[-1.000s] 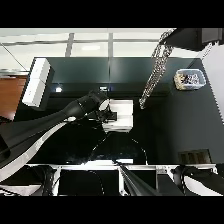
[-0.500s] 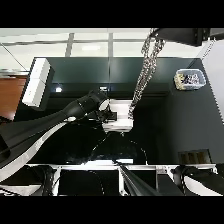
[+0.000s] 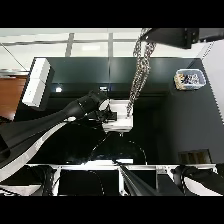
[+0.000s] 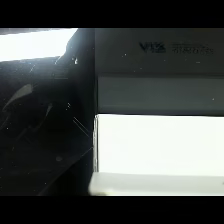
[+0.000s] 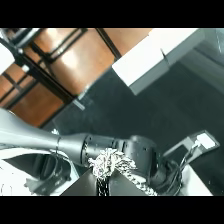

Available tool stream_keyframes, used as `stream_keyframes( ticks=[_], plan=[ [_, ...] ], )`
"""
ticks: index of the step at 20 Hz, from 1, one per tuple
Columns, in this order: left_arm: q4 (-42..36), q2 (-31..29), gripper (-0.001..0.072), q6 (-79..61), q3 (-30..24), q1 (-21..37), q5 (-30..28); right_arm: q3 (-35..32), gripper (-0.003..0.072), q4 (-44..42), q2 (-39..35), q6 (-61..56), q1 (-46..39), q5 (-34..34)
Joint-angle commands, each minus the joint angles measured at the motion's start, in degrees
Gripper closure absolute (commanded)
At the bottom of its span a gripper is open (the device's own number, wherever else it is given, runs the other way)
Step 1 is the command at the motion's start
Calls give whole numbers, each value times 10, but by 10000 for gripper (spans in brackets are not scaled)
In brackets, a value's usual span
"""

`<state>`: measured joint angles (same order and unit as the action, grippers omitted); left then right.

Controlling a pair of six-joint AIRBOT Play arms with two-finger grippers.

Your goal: Fold the box and place the chain.

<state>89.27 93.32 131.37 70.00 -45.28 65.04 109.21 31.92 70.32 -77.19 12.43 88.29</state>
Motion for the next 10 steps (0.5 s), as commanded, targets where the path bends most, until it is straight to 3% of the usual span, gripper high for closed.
stream_keyframes(
  ticks=[1, 5, 10],
  plan=[
    [0, 0, 682, 0, 0, 0, 0, -37, 672, 29, 1, -4, 10, 30],
    [0, 0, 682, 0, 0, 0, 0, -117, 672, 76, 1, -6, 10, 36],
    [0, 0, 682, 0, 0, 0, 0, -265, 671, 78, 1, 9, 29, -35]
  ],
)
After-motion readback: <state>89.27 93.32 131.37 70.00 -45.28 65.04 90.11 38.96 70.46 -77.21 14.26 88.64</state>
